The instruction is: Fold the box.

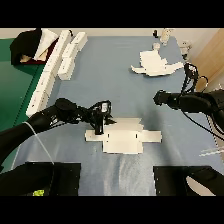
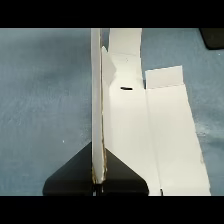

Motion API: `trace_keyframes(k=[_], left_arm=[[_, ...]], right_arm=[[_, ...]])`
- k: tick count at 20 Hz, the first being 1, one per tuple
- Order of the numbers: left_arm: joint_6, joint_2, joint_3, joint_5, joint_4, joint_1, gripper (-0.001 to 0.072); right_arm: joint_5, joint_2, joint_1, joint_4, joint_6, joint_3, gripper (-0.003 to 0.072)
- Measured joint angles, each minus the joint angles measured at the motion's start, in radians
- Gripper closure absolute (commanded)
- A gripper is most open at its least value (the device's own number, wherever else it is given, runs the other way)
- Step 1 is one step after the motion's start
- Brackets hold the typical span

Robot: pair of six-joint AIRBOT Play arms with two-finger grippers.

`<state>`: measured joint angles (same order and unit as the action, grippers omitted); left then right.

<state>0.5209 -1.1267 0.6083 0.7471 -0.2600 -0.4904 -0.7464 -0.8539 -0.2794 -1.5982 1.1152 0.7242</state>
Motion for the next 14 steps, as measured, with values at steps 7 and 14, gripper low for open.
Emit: trace_keyframes(k=[7,14], left_arm=[[0.257,0.061,-0.137,-0.130,0.241,-0.101,0.0700],[0.313,0.066,-0.204,-0.181,0.321,-0.124,0.0698]], right_arm=[[0.000,0.000,0.000,0.000,0.000,0.000,0.0131],[0.001,0.000,0.000,-0.006,0.000,0.000,0.0131]])
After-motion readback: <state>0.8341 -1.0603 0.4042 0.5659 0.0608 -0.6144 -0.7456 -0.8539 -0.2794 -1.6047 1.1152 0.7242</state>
